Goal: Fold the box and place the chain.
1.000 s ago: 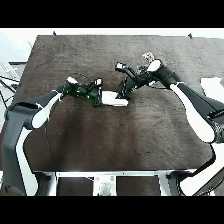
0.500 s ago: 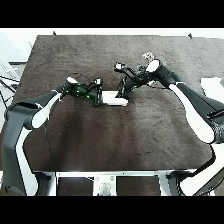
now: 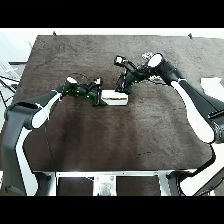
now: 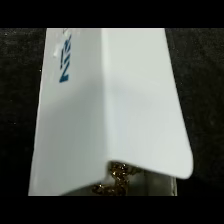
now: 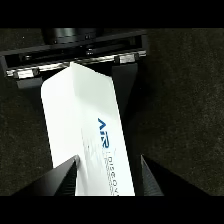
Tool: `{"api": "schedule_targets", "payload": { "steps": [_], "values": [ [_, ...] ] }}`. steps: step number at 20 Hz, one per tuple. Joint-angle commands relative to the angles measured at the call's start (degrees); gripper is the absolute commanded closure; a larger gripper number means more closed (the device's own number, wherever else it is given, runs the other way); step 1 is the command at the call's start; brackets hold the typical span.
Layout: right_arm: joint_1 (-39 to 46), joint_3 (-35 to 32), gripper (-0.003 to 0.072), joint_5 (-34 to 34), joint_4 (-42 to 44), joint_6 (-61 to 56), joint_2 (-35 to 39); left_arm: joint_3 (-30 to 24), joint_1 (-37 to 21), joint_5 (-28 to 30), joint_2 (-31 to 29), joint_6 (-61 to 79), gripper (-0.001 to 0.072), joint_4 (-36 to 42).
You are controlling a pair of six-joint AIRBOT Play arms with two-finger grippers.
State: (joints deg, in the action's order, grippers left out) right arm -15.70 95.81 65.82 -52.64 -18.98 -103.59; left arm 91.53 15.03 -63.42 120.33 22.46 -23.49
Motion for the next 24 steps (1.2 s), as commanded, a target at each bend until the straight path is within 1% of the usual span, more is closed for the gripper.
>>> {"api": "schedule_targets", "payload": {
  "steps": [1,3,10,11,17,21,24],
  "values": [
    [-0.4,0.2,0.0244,-1.0,-1.7,-0.3,-0.5,0.0,0.0,-0.2,0.0,0.1,0.0421,0.0],
    [-1.2,0.2,0.0243,-2.7,-2.3,-0.5,-0.6,0.0,0.0,-0.2,0.0,0.1,0.0421,0.0],
    [-2.5,0.0,0.0245,-2.8,-4.3,-4.8,-0.7,0.0,0.0,-0.2,0.0,0.1,0.0421,0.0],
    [-2.5,-0.1,0.0254,-2.7,-4.7,-5.5,-0.7,0.0,0.1,-0.2,0.0,0.1,0.0421,0.0],
    [-3.2,-2.8,0.0255,-2.4,-5.1,-6.6,-0.7,0.0,0.0,-0.2,0.0,0.1,0.0421,0.0],
    [-3.5,-3.6,0.0255,-2.1,-4.6,-7.3,-0.6,0.0,0.0,-0.2,0.0,0.1,0.0421,0.0],
    [-3.5,-3.6,0.0254,0.7,-2.1,-7.4,-0.7,0.0,0.0,-0.2,0.0,0.1,0.0421,0.0]
  ]
}}
